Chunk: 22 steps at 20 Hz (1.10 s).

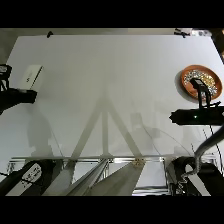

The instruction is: Fold the box and place the chain.

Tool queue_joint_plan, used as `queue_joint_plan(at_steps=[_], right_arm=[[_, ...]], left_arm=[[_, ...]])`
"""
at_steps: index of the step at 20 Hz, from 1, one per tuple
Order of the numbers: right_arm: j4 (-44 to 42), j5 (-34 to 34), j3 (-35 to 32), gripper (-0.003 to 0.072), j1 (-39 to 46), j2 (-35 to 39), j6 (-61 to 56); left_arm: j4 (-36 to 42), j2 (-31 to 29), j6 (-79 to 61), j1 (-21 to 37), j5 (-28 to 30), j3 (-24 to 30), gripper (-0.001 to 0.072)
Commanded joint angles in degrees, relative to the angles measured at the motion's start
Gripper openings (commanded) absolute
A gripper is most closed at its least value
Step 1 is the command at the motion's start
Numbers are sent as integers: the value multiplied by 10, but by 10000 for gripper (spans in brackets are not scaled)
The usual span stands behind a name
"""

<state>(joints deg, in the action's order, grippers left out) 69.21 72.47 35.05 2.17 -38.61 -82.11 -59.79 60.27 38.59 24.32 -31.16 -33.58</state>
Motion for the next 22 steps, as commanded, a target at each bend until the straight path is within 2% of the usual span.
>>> queue_joint_plan(at_steps=[1,4,5,6,7,8,12,17,20,22], right_arm=[[0,-2,0,10,0,0,1],[0,-1,0,10,0,0,1],[0,0,0,10,0,0,1],[0,1,0,10,0,0,1],[0,2,0,10,0,0,1],[0,2,0,10,0,0,1],[0,2,0,12,0,0,1],[-5,5,0,12,0,0,1],[-5,3,0,11,0,0,1],[-5,3,0,11,0,0,1]], left_arm=[[-57,58,31,27,-40,0,3],[-57,99,30,27,-61,0,5],[-57,107,30,27,-67,0,44],[-57,110,30,27,-72,0,208],[-56,110,30,27,-75,0,515],[-54,109,31,27,-74,0,716],[-54,80,31,27,-85,0,700],[-53,-39,31,19,-94,0,699],[-53,-96,30,-32,-96,0,698],[-53,-106,30,-70,-115,0,698]])
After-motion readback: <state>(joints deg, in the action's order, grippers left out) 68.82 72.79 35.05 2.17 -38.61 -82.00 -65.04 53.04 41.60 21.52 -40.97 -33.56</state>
